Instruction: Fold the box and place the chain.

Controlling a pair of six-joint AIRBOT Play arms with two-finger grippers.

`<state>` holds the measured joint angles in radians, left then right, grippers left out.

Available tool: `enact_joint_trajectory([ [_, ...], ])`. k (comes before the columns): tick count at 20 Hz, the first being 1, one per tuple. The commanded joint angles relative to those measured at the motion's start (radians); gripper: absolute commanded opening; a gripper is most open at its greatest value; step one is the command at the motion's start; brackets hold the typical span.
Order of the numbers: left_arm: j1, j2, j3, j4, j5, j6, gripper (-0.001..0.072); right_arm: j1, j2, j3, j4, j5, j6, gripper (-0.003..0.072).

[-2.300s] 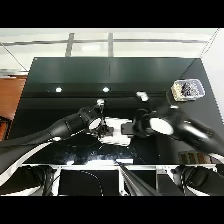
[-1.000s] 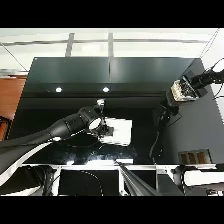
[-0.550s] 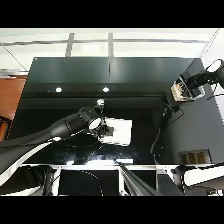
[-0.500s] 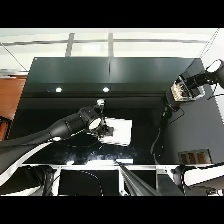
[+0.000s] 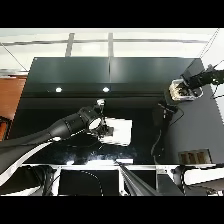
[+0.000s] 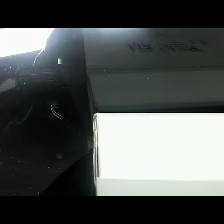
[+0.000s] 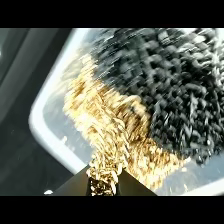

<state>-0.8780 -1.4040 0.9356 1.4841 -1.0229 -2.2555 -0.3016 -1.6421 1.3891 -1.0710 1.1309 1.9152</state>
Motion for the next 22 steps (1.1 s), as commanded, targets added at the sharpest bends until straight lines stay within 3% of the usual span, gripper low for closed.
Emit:
enact_joint_trajectory([
  [1,0.001,0.000,0.000,0.000,0.001,0.000,0.0030,-0.014,0.090,0.001,0.032,0.037,-0.145,0.0007],
  [6,0.001,0.000,0.000,-0.001,0.000,0.000,0.0030,-0.014,0.243,0.046,0.100,0.040,-0.336,0.0007],
  [16,0.001,0.000,0.000,0.000,0.002,0.000,0.0030,-0.014,0.462,0.395,0.246,0.076,-0.406,0.0007],
  [18,0.001,0.000,0.000,0.000,0.002,0.000,0.0030,-0.014,0.497,0.420,0.296,0.113,-0.441,0.0007],
  [22,0.001,0.000,0.000,0.000,0.002,0.000,0.0030,0.028,0.578,0.406,0.295,0.318,-0.510,0.0007],
])
